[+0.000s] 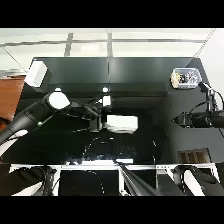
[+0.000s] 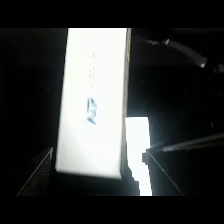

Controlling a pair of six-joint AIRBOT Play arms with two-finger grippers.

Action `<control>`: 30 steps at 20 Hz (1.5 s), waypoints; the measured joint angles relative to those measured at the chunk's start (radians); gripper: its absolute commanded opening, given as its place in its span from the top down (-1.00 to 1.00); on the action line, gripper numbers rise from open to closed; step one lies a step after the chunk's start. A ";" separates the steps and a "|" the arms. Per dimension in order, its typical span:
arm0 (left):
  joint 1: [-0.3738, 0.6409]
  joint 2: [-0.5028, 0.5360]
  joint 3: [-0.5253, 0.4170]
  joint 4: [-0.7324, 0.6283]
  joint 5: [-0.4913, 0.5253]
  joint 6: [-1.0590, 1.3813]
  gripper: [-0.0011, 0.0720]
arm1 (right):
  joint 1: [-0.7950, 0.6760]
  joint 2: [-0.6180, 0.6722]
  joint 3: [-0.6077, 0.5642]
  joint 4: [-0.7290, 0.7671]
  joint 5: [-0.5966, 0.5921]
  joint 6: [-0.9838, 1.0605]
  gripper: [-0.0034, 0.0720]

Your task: Fold the box and place the chain.

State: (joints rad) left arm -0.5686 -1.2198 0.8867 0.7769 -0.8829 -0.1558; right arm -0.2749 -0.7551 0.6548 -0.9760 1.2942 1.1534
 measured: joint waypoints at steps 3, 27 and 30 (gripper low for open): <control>-0.055 -0.113 0.092 -0.004 0.033 -0.039 -0.99 | -0.002 0.004 -0.016 0.019 -0.026 0.004 0.87; -0.193 -0.374 0.257 0.089 -0.030 -0.152 -0.99 | -0.003 0.005 -0.026 0.034 -0.067 -0.035 0.87; -0.229 -0.377 0.257 0.176 0.022 -0.189 -0.33 | -0.003 0.005 -0.026 0.034 -0.068 -0.036 0.88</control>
State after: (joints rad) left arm -0.7979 -1.5970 1.1442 0.9531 -0.8612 -0.3450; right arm -0.2775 -0.7498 0.6285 -0.9424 1.2259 1.1175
